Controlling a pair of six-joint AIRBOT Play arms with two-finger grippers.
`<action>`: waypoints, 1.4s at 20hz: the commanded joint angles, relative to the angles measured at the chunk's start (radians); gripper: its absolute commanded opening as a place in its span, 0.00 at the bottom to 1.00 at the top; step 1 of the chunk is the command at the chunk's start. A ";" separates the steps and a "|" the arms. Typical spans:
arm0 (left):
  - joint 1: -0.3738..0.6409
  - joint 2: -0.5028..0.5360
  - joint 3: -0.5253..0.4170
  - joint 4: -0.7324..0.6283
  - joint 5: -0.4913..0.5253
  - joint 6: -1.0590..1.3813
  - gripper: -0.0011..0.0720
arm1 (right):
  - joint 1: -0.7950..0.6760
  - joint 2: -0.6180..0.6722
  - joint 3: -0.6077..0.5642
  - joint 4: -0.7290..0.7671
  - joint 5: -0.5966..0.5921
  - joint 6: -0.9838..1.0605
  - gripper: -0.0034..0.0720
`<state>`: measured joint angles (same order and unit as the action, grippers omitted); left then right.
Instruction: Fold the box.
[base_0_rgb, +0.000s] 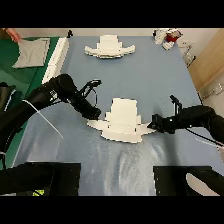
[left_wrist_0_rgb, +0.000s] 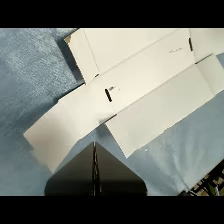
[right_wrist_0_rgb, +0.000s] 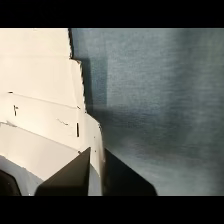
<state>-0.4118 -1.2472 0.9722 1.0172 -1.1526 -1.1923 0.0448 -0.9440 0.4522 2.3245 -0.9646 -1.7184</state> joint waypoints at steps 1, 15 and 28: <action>0.000 0.000 0.000 0.000 0.008 0.000 0.03 | 0.026 0.014 -0.034 -0.004 0.040 0.026 0.31; 0.007 0.000 0.000 -0.011 0.092 0.003 0.03 | 0.026 0.000 -0.034 0.005 0.011 -0.145 0.05; 0.245 -0.071 -0.006 -0.280 -0.101 0.213 0.49 | 0.317 0.177 -0.154 0.010 0.209 -0.217 0.05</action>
<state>-0.1947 -1.2812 0.9672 0.7933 -1.2064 -1.0405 0.2966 -0.7803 0.3080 2.3341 -0.8200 -1.9388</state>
